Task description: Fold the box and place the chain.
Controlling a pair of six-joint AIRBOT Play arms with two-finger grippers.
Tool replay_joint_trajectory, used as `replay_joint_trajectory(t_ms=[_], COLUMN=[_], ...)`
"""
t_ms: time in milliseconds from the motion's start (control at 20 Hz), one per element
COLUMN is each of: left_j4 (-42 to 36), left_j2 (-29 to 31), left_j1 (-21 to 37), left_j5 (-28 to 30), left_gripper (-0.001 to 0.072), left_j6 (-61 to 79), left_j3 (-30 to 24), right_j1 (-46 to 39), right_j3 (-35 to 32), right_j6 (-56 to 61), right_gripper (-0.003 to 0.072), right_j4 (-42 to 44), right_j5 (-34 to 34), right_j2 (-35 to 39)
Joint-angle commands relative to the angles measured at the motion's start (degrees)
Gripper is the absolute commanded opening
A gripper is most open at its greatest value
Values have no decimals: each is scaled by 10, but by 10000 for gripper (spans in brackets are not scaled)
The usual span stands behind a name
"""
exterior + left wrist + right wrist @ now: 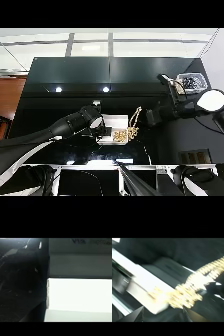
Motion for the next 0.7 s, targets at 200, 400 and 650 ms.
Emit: replay_joint_trajectory(t_ms=[200,400,650], left_j4=[0,0,-2], left_j2=[0,0,0], left_j1=[0,0,0], left_j5=[-3,3,5], left_gripper=[22,22,22], left_j6=[1,1,1], left_j3=[0,0,0], right_j1=[31,86,92], right_j3=[-202,-230,-229], right_j6=[-375,-556,-711], right_gripper=[703,703,702], right_j4=[46,22,107], right_j5=[-246,-275,-317], right_j2=[42,15,-30])
